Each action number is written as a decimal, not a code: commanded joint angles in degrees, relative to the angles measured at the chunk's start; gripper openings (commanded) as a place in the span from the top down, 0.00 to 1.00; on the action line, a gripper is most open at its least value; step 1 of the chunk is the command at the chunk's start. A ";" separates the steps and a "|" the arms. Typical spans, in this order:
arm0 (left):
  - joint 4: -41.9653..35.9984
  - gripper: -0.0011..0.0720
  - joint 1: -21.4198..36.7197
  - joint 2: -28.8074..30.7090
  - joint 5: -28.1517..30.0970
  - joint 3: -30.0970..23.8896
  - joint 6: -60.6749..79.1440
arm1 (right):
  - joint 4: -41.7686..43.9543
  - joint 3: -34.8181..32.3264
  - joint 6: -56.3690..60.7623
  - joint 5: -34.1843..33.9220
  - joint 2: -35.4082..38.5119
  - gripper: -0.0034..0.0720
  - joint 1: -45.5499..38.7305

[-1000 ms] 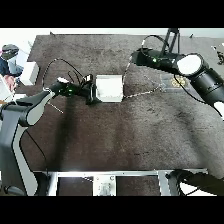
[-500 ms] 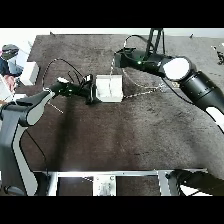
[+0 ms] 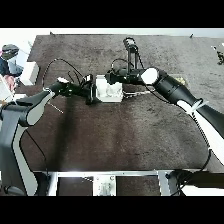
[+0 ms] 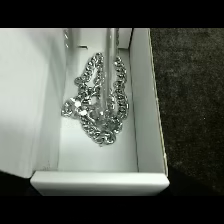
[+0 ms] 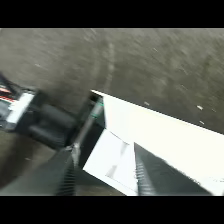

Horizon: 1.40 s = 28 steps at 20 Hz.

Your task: Fold the box and place the chain.

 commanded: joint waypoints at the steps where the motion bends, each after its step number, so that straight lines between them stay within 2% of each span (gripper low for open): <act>1: 0.02 0.67 -0.02 0.00 0.02 0.00 0.02 | -1.95 -0.15 0.26 4.96 -0.07 0.54 -4.04; 3: 0.02 0.67 -0.02 0.00 0.00 0.00 0.02 | -1.97 -2.80 0.26 7.15 2.05 0.54 -9.01; 6: 0.02 0.67 -0.02 0.00 0.02 0.00 0.02 | -1.95 -9.94 2.34 6.60 5.03 0.54 -18.27; 11: 0.02 0.67 -0.02 0.00 0.02 0.00 0.02 | -1.90 -16.92 6.62 2.49 1.88 0.54 -30.10; 19: 0.02 0.67 -0.02 0.00 -0.02 0.00 0.02 | 1.81 -16.79 9.11 -7.93 -5.25 0.54 -31.41; 20: 0.02 0.67 -0.02 0.00 0.00 0.00 0.02 | 1.99 -16.76 9.11 -8.20 -5.44 0.61 -31.41; 21: 0.02 0.67 -0.02 0.00 0.00 0.00 0.02 | 1.99 -16.76 9.09 -8.94 -5.70 0.76 -31.41; 28: 0.02 0.67 -0.02 0.00 0.02 0.00 0.02 | 3.50 -16.74 9.09 -12.09 -7.67 0.73 -31.36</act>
